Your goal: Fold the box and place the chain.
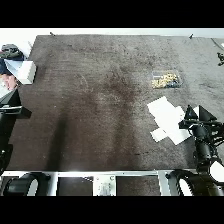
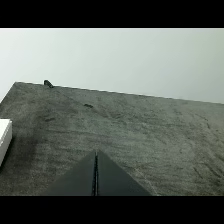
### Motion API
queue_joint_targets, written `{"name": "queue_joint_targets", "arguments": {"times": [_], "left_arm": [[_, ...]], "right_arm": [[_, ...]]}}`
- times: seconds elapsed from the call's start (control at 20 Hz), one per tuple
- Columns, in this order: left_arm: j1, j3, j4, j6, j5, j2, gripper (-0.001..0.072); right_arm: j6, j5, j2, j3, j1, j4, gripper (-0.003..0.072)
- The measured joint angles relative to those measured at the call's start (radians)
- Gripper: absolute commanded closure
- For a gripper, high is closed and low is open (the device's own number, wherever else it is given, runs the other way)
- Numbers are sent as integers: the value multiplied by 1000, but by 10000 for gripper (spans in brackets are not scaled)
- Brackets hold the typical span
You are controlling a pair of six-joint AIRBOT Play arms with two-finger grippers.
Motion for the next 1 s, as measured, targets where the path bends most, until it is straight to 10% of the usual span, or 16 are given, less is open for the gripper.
{"name": "queue_joint_targets", "arguments": {"times": [0.6, 0.85, 1.0], "left_arm": [[0, 0, 0, 0, 0, 0, 699], [0, 0, 0, 0, 0, 0, 699], [0, 0, 0, 0, 0, 0, 699]], "right_arm": [[-1, -39, -56, 93, -3, -16, 282], [-3, -44, -349, 285, -114, 37, 281], [3, 215, -585, 443, -299, 78, 265]]}}
